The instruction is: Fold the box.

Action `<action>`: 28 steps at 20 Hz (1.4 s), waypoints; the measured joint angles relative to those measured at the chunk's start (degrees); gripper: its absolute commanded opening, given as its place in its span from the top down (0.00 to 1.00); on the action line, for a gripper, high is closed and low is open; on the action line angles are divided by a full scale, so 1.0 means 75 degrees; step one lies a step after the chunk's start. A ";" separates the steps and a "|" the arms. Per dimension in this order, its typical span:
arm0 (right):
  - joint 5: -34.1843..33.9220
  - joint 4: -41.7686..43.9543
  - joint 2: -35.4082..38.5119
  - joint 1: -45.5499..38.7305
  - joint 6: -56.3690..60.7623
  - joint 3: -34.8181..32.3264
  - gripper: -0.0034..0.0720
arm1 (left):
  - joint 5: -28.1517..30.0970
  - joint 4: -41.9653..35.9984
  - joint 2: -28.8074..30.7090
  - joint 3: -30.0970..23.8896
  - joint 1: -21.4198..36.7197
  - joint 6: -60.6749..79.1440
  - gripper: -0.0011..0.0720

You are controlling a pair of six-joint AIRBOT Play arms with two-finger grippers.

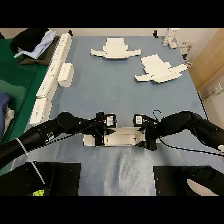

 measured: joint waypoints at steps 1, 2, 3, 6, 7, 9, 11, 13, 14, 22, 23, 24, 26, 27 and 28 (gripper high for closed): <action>0.0006 0.0023 -0.0032 0.0017 -0.0047 -0.0003 0.00 | -0.0006 0.0003 0.0000 0.0000 -0.0003 0.0000 0.97; 0.0017 0.0061 -0.0082 0.0032 -0.0122 -0.0015 0.00 | -0.0009 0.0000 0.0000 0.0000 0.0000 0.0000 0.97; 0.0047 0.0099 -0.0128 0.0044 -0.0166 -0.0032 0.00 | -0.0009 0.0003 0.0000 0.0000 0.0000 0.0000 0.97; 0.0166 0.0169 -0.0230 0.0064 -0.0265 -0.0134 0.00 | -0.0009 0.0003 0.0000 0.0000 -0.0003 0.0000 0.97; 0.0227 0.0187 -0.0248 0.0073 -0.0280 -0.0166 0.00 | -0.0006 0.0003 0.0000 0.0000 -0.0003 -0.0003 0.97; 0.0367 0.0187 -0.0277 0.0093 -0.0321 -0.0245 0.00 | -0.0003 0.0003 0.0000 0.0000 0.0000 0.0000 0.97; 0.0510 0.0178 -0.0291 0.0114 -0.0321 -0.0332 0.00 | 0.0000 0.0003 0.0000 0.0000 0.0000 0.0000 0.97; 0.0612 0.0163 -0.0294 0.0143 -0.0326 -0.0399 0.01 | 0.0000 0.0003 0.0000 0.0000 0.0000 -0.0003 0.97; 0.0662 0.0143 -0.0297 0.0178 -0.0329 -0.0423 0.01 | -0.0003 0.0000 0.0000 0.0000 0.0000 0.0000 0.97; 0.0953 -0.0026 -0.0300 0.0440 -0.0335 -0.0475 0.01 | -0.0009 0.0000 0.0000 0.0000 -0.0003 -0.0003 0.97; 0.0962 -0.0035 -0.0309 0.0449 -0.0338 -0.0475 0.02 | -0.0009 0.0003 0.0000 0.0000 0.0000 0.0000 0.97; 0.0979 -0.0044 -0.0326 0.0458 -0.0338 -0.0478 0.09 | -0.0009 0.0000 0.0000 0.0000 -0.0003 0.0000 0.97; 0.1014 -0.0061 -0.0391 0.0460 -0.0338 -0.0481 0.09 | -0.0009 0.0000 0.0000 0.0000 -0.0003 0.0000 0.97; 0.1020 -0.0064 -0.0423 0.0460 -0.0338 -0.0481 0.10 | -0.0006 0.0003 0.0000 0.0000 -0.0003 0.0000 0.97; 0.1017 -0.0070 -0.0446 0.0460 -0.0338 -0.0481 0.18 | -0.0006 0.0003 0.0000 0.0000 -0.0003 0.0000 0.97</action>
